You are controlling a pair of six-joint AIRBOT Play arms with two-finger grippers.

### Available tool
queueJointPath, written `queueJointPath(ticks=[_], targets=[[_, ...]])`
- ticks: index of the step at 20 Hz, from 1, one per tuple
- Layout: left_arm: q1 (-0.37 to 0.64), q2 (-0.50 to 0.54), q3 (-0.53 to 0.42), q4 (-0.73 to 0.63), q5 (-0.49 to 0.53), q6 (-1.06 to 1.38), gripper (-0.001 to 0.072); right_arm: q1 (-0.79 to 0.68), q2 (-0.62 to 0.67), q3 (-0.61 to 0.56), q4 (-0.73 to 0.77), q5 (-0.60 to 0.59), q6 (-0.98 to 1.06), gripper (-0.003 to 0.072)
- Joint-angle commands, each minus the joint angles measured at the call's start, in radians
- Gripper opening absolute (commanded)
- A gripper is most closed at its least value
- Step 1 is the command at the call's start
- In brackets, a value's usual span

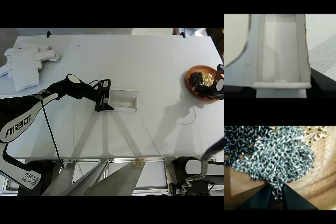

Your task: Fold the box and place the chain.

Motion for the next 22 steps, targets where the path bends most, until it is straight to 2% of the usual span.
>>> queueJointPath(ticks=[1, 6, 10, 19, 22], targets=[[0.001, 0.0, 0.001, 0.0, 0.0, 0.0, 0.0343, 0.012, 0.09, 0.004, -0.027, -0.018, -0.002, 0.0011], [0.001, 0.0, 0.001, 0.0, 0.0, 0.0, 0.0343, 0.017, 0.238, 0.004, -0.034, 0.002, -0.011, 0.0011], [0.001, 0.0, 0.001, 0.0, 0.0, 0.0, 0.0343, 0.082, 0.337, 0.004, -0.031, 0.142, -0.131, 0.0011], [0.001, 0.0, 0.001, 0.0, 0.0, 0.0, 0.0344, 0.472, 0.5, 0.004, -0.031, 0.496, -0.19, 0.0011], [0.001, 0.0, 0.001, 0.0, 0.0, 0.0, 0.0344, 0.595, 0.508, 0.004, -0.013, 0.558, -0.181, 0.0011]])
